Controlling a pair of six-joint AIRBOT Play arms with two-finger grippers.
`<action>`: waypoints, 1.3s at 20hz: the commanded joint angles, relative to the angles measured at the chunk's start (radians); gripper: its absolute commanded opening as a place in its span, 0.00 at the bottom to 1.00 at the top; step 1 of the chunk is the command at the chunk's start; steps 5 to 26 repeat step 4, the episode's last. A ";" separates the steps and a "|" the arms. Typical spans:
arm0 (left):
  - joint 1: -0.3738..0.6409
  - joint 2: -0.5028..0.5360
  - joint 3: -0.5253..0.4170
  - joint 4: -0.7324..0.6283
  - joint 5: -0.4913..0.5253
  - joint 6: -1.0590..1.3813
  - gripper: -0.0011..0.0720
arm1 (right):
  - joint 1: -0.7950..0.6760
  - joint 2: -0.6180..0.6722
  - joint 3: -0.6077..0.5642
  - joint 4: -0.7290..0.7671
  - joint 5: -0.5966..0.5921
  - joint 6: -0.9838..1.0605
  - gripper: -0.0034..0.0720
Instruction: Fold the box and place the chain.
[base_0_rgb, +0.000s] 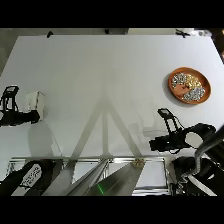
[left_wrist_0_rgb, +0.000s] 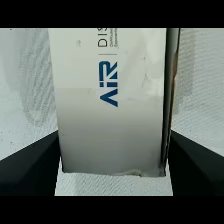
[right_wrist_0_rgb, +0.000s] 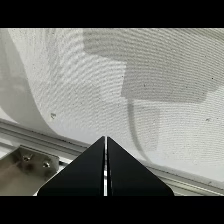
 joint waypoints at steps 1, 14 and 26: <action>-0.001 0.021 0.000 0.001 0.001 0.000 0.95 | 0.000 0.001 0.000 0.000 0.000 0.000 0.05; -0.001 0.067 0.000 0.001 0.001 0.001 0.96 | -0.001 0.001 0.000 0.000 0.000 0.000 0.05; -0.001 0.067 0.000 0.001 0.001 0.001 0.96 | -0.001 0.001 0.000 0.000 0.000 0.000 0.05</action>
